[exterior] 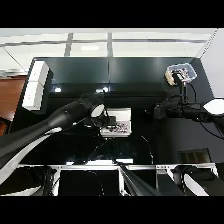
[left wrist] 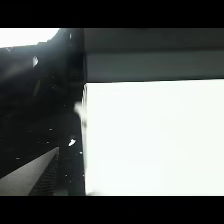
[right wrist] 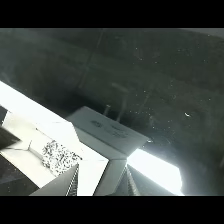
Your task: Fold the box and place the chain.
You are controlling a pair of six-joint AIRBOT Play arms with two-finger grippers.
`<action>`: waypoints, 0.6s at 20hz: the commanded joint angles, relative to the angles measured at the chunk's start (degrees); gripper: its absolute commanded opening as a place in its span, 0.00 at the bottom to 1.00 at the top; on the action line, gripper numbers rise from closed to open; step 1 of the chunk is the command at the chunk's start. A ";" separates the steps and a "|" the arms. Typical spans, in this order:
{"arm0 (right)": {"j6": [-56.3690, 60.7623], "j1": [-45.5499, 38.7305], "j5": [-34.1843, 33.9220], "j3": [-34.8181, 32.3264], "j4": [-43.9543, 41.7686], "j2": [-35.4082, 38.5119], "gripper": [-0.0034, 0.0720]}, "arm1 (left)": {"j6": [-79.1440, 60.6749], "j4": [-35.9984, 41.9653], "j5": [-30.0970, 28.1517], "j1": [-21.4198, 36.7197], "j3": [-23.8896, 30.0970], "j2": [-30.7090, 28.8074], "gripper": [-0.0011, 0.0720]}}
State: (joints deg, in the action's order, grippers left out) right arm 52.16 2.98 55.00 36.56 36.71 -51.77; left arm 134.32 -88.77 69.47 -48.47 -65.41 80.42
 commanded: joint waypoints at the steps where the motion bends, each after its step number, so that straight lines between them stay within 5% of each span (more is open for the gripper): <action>1: 0.17 -0.09 0.00 -0.02 0.42 -0.04 0.50 | -3.34 -10.40 4.02 -0.63 1.88 -9.38 0.80; 3: 0.20 -0.09 0.00 -0.02 0.42 -0.04 0.50 | -3.32 -16.76 6.19 1.70 8.26 -15.47 0.80; 6: 1.01 -0.07 -0.17 -0.04 0.37 -0.04 0.50 | -3.06 -8.72 -0.44 14.62 23.06 -23.02 0.80; 9: 1.09 -0.07 -0.04 -0.04 0.39 -0.04 0.50 | -32.44 20.20 -23.23 27.63 35.76 -27.17 0.80; 11: 1.49 -0.07 -0.11 -0.04 0.37 -0.04 0.50 | -72.28 42.93 -21.88 31.82 37.94 -25.83 0.80; 12: 1.90 -0.07 -0.07 -0.04 0.39 -0.04 0.50 | -89.68 46.18 -17.29 31.98 37.83 -24.74 0.80</action>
State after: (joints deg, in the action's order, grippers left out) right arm 53.43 2.94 54.89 36.56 37.08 -51.77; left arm 99.48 -71.20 53.98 -23.16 -32.91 55.64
